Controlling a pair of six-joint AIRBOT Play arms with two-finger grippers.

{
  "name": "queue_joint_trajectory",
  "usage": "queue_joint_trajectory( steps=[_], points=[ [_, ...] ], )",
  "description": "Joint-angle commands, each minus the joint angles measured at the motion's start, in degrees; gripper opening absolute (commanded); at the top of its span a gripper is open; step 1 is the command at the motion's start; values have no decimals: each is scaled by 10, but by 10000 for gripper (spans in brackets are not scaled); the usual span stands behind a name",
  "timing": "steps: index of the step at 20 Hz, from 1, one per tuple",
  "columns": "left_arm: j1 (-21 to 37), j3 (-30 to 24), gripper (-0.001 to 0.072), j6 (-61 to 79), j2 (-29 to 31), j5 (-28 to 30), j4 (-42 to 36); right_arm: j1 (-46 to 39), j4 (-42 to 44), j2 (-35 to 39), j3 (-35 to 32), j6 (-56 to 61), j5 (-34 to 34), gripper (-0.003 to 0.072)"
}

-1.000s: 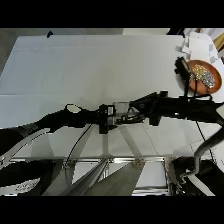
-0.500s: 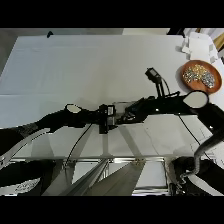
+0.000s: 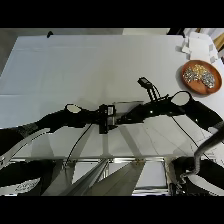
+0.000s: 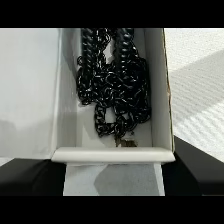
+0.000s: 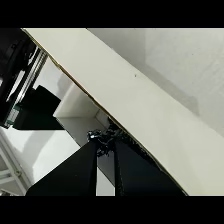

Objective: Fold the box and place the chain.

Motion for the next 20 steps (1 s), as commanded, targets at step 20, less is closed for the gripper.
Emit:
queue_joint_trajectory(
  steps=[20],
  points=[
    [0,0,135,0,0,0,0,0,-40,95,0,1,40,289]
  ],
)
